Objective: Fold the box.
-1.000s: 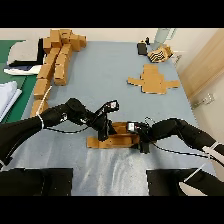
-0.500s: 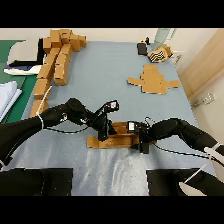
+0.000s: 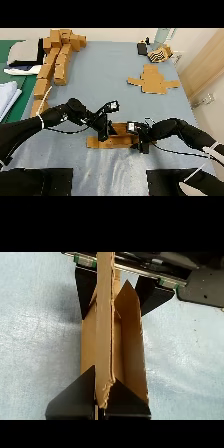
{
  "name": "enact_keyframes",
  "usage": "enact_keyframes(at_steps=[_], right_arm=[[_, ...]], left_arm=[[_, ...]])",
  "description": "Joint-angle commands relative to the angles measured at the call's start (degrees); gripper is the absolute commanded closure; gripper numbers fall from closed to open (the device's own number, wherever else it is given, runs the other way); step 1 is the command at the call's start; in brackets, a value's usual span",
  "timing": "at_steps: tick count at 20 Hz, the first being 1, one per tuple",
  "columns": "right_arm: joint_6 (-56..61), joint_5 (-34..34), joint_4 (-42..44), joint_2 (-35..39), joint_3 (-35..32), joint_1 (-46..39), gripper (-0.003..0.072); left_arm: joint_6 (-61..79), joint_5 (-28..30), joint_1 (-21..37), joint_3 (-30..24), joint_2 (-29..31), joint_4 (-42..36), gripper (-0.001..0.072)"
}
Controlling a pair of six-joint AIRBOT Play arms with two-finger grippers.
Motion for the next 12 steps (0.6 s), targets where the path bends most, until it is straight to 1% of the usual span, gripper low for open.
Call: enact_keyframes(at_steps=[1,12], right_arm=[[0.04,-0.07,-0.39,-0.15,-0.04,0.0,0.0177],[0.09,-0.39,-1.27,-0.15,-0.04,-1.25,0.0175]], left_arm=[[0.0,0.11,0.09,0.09,0.04,0.0,0.0693],[0.0,0.09,0.09,0.07,0.04,0.0,0.0693]])
